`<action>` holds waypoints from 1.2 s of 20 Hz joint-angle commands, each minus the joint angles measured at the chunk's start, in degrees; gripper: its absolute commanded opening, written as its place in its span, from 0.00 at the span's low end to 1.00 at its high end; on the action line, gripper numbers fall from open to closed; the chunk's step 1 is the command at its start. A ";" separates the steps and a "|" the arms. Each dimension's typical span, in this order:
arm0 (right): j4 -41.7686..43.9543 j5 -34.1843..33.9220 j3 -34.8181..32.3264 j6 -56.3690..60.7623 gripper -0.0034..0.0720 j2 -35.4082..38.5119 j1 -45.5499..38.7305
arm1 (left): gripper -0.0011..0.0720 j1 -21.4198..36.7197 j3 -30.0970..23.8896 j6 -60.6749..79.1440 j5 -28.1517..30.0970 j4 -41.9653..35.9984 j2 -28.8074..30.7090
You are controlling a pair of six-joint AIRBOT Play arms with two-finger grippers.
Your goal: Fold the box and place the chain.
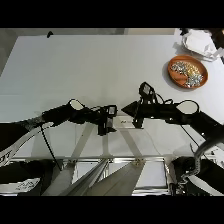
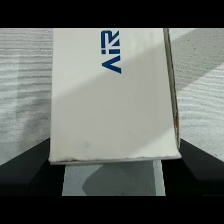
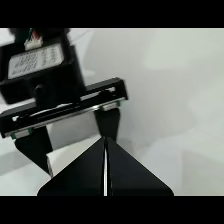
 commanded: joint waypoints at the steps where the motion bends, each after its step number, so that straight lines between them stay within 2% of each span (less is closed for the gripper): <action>1: -28.24 1.11 6.60 34.71 0.07 4.48 0.00 | 0.52 0.02 -0.02 0.13 0.02 0.13 0.04; 3: -46.77 4.83 8.68 54.69 0.07 6.34 0.00 | 0.52 0.04 -0.02 0.13 0.02 0.13 0.04; 5: -60.08 10.97 9.11 71.47 0.07 7.93 0.00 | 0.52 0.02 -0.02 0.13 -0.02 0.13 0.04; 7: -66.77 22.21 9.11 80.52 0.07 8.28 0.00 | 0.52 0.04 -0.02 0.13 0.02 0.13 0.04; 9: -68.70 33.68 9.11 82.77 0.07 8.26 0.00 | 0.52 0.02 -0.02 0.13 0.00 0.13 0.04; 11: -68.52 40.24 9.11 84.15 0.07 8.26 0.02 | 0.52 0.02 -0.02 0.13 0.00 0.13 0.04; 15: -67.65 37.27 9.11 90.99 0.07 8.24 0.02 | 0.50 0.02 -0.02 0.15 0.09 -0.28 0.04; 16: -66.86 35.71 9.09 91.71 0.07 8.24 0.02 | 0.35 0.02 -0.02 0.15 0.07 -0.26 0.04; 17: -65.88 33.99 9.11 91.69 0.07 8.24 0.02 | 0.05 0.04 -0.02 0.17 0.07 -0.37 0.09; 18: -64.98 32.39 9.11 91.69 0.07 8.24 0.02 | 0.02 0.13 -0.02 0.20 0.11 -0.42 0.35; 20: -63.89 29.97 9.11 91.67 0.07 8.24 0.02 | 0.02 0.37 -0.02 0.11 0.11 -0.44 2.01; 24: -63.67 29.55 9.11 91.67 0.07 8.24 0.02 | 0.02 2.75 -0.02 -0.63 1.38 -0.44 9.27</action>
